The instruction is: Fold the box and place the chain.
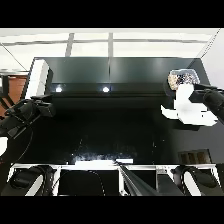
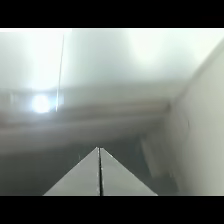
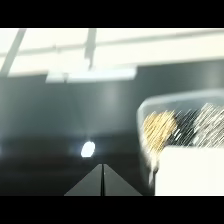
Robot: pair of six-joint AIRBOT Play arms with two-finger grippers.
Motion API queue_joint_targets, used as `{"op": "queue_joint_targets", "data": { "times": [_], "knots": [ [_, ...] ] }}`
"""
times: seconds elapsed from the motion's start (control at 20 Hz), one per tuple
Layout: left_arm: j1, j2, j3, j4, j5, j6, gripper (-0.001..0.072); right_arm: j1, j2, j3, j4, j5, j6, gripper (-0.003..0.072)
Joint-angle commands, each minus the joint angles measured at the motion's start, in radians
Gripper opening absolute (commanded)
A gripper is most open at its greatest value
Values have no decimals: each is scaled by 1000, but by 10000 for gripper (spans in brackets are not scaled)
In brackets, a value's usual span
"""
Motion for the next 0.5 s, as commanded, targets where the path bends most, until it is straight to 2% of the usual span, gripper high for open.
{"op": "queue_joint_targets", "data": {
  "times": [0.0, 0.1, 0.15, 0.2, 0.25, 0.3, 0.35, 0.45],
  "knots": [
    [0, 1, 0, -4, 144, 2, 29, 0, -24, 0, 10, -224, 0, 18],
    [0, 1, 0, -3, 200, 2, 28, -29, -88, 0, -4, -366, 0, 38],
    [0, 0, 0, -3, 223, 2, 29, -71, -139, 1, -1, -422, 1, 204],
    [0, -3, 0, -3, 248, 2, 47, -128, -196, 11, 10, -420, 1, 317],
    [0, -9, 0, -4, 258, 1, 249, -199, -261, 38, 18, -357, 0, 609],
    [0, -18, 0, -3, 257, 1, 633, -277, -340, 83, 3, -269, 0, 720],
    [0, -29, 0, -4, 252, -1, 719, -360, -420, 150, -18, -160, 0, 720],
    [-2, -51, 0, -4, 217, -1, 719, -517, -576, 322, -37, 79, 55, 720]
  ]
}}
